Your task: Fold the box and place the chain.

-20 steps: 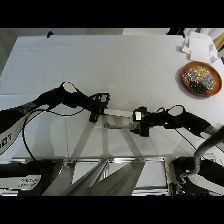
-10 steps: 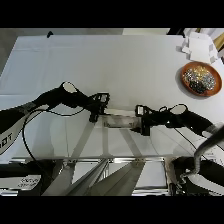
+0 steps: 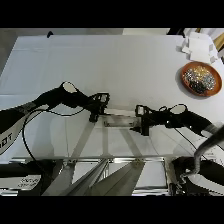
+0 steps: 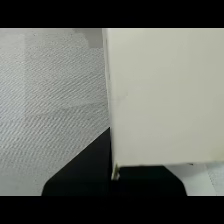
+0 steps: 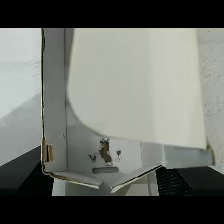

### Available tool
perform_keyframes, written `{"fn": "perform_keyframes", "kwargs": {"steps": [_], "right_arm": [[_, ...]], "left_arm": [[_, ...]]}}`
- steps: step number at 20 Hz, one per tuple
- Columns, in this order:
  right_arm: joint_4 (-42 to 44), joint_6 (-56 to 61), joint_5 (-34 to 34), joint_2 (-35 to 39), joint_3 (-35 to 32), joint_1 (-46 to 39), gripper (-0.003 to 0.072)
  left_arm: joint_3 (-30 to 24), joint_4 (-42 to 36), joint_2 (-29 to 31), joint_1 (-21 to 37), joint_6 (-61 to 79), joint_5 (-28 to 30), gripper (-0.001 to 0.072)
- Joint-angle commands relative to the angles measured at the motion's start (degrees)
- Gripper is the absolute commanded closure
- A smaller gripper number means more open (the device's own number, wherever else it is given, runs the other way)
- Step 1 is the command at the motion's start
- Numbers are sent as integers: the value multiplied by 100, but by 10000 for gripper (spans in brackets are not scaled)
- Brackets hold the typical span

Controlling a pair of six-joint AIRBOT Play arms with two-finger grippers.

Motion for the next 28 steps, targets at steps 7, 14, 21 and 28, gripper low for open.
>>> {"fn": "perform_keyframes", "kwargs": {"steps": [7,14,21,28], "right_arm": [[240,-208,-179,-203,2,133,106],[238,-205,-262,-212,2,133,297],[236,-50,-240,-212,2,133,304],[234,-50,-240,-212,2,133,304]], "left_arm": [[4,0,2,2,0,2,698],[4,0,2,2,2,2,698],[4,0,2,2,2,2,698],[4,0,2,2,0,2,698]]}}
